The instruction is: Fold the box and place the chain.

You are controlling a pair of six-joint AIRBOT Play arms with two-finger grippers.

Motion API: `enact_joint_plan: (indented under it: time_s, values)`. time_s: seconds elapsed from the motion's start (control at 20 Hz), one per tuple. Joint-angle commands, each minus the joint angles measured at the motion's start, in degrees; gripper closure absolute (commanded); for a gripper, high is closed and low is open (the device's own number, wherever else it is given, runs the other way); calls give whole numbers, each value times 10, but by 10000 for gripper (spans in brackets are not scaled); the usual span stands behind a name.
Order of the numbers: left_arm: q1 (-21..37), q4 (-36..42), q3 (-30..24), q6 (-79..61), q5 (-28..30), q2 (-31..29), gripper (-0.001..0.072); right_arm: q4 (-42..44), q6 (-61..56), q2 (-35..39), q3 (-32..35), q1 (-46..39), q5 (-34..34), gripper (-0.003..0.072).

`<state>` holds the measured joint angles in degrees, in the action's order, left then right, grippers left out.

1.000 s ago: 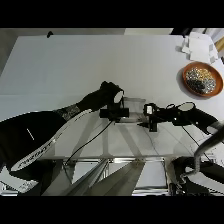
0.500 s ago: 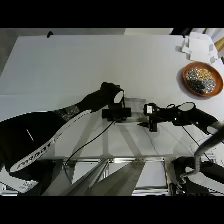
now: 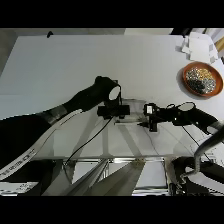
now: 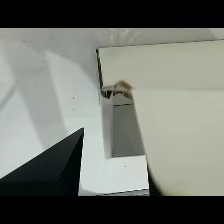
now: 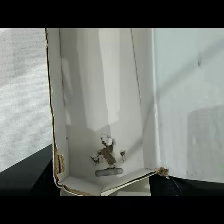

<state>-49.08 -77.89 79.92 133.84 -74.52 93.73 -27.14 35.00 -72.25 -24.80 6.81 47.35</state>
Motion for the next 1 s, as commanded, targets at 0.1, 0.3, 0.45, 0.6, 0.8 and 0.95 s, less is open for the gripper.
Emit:
enact_joint_plan:
  time_s: [0.1,0.3,0.45,0.6,0.8,0.95]
  values:
    - [40,-7,1,-148,-19,-76,287,0,0,0,0,0,0,274]
    - [83,-41,0,-391,-40,-151,296,0,0,0,0,0,0,274]
    - [123,-33,-25,-598,-42,-216,296,0,0,0,0,0,0,274]
    - [178,51,-111,-762,5,-285,296,0,0,0,0,0,0,274]
    - [235,236,-283,-1044,93,-334,293,0,0,0,0,0,0,274]
    - [246,285,-368,-1218,129,-320,289,0,0,0,0,0,0,274]
